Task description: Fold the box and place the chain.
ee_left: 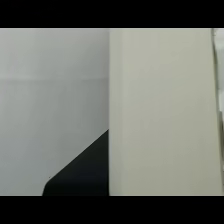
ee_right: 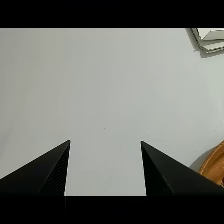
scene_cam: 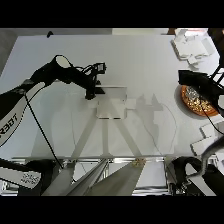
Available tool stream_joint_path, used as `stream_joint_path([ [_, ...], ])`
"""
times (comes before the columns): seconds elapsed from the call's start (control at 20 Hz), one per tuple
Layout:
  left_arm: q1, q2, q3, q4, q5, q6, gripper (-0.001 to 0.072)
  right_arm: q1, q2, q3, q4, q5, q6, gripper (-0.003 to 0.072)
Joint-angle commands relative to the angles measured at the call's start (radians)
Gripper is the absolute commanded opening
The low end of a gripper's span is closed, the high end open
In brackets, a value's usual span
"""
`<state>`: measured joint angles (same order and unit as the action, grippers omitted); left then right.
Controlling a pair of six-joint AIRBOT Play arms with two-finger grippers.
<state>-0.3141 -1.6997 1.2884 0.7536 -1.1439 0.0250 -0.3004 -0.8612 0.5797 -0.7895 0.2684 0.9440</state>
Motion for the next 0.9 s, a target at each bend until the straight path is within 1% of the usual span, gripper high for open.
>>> stream_joint_path([
  [0.0, -0.001, -0.002, -0.036, -0.005, 0.057, 0.035, 0.0005, -0.001, 0.001, 0.001, 0.000, 0.000, 0.000, 0.0479],
  [0.3, -0.001, -0.020, -0.041, -0.005, 0.056, 0.043, 0.0007, -0.001, 0.001, 0.001, 0.000, 0.000, 0.000, 0.0479],
  [0.85, -0.001, -0.019, -0.041, -0.005, 0.055, 0.042, 0.0018, -0.001, 0.001, 0.001, 0.000, 0.000, 0.000, 0.0479],
])
